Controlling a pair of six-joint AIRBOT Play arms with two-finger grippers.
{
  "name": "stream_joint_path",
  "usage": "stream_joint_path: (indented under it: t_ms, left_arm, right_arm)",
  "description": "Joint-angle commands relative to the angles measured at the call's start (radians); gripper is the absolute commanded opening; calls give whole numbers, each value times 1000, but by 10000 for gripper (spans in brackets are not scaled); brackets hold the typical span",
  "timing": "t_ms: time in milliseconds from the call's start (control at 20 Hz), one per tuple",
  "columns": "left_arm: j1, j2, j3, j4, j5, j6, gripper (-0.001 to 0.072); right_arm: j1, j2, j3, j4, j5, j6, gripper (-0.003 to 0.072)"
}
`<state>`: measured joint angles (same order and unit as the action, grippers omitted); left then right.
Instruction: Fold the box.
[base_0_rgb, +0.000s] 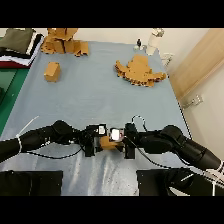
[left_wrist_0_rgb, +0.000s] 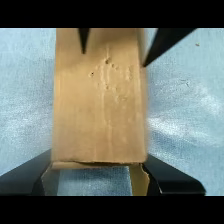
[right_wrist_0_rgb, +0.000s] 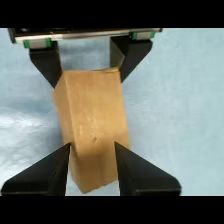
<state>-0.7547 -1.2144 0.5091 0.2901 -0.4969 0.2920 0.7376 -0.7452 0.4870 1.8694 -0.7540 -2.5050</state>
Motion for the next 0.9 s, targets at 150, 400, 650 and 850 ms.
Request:
stream_joint_path:
  t_ms: [150,400,650,850]
  left_arm:
    - [0,1,1,2,0,4,503]
    - [0,1,1,2,-1,4,503]
    - [0,1,1,2,0,4,503]
    - [0,1,1,2,0,4,503]
  right_arm:
    - [50,-2,-2,-93,57,-45,457]
    - [124,5,-2,-110,86,-53,439]
    - [141,44,2,-160,101,-54,363]
    - [141,49,2,-197,151,-54,257]
